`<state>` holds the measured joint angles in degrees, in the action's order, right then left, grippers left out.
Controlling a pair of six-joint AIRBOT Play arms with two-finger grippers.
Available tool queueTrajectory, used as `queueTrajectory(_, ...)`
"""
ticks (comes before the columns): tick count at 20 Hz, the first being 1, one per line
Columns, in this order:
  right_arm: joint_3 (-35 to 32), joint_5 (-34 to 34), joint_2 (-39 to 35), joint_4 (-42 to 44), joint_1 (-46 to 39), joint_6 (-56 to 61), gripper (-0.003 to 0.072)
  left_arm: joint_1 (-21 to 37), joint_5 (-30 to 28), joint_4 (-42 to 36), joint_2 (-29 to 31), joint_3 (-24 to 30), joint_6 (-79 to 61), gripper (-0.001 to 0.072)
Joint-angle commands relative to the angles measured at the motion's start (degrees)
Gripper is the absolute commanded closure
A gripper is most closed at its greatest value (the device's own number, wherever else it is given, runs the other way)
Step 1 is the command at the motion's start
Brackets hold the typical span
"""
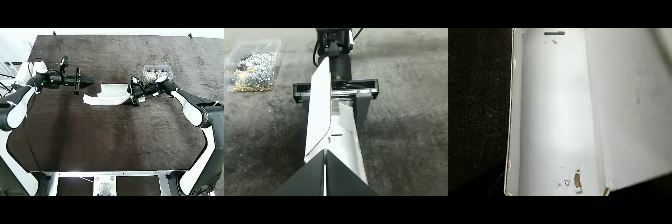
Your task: Fold the box and place the chain.
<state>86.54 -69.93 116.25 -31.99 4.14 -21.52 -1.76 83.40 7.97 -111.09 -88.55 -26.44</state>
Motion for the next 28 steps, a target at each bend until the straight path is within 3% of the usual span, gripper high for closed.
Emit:
queueTrajectory(1,0.02,-0.02,-0.04,0.00,0.07,0.02,0.0268,-1.66,-4.28,7.02,3.54,0.00,10.34,0.0697)
queueTrajectory(4,0.02,-0.02,-0.04,0.00,0.07,0.02,0.0268,-6.64,-10.10,17.00,5.40,0.11,17.77,0.0697)
queueTrajectory(10,0.02,-0.02,-0.04,0.00,0.07,0.02,0.0268,-14.38,-17.16,23.28,5.40,0.17,27.71,0.0696)
queueTrajectory(20,0.02,-0.02,-0.04,0.00,0.07,0.02,0.0268,-15.63,-37.83,22.45,5.09,-0.02,27.87,0.0695)
queueTrajectory(28,0.02,-0.02,-0.04,0.00,0.07,0.00,0.0268,-15.65,-39.45,20.31,1.18,0.00,27.91,0.0694)
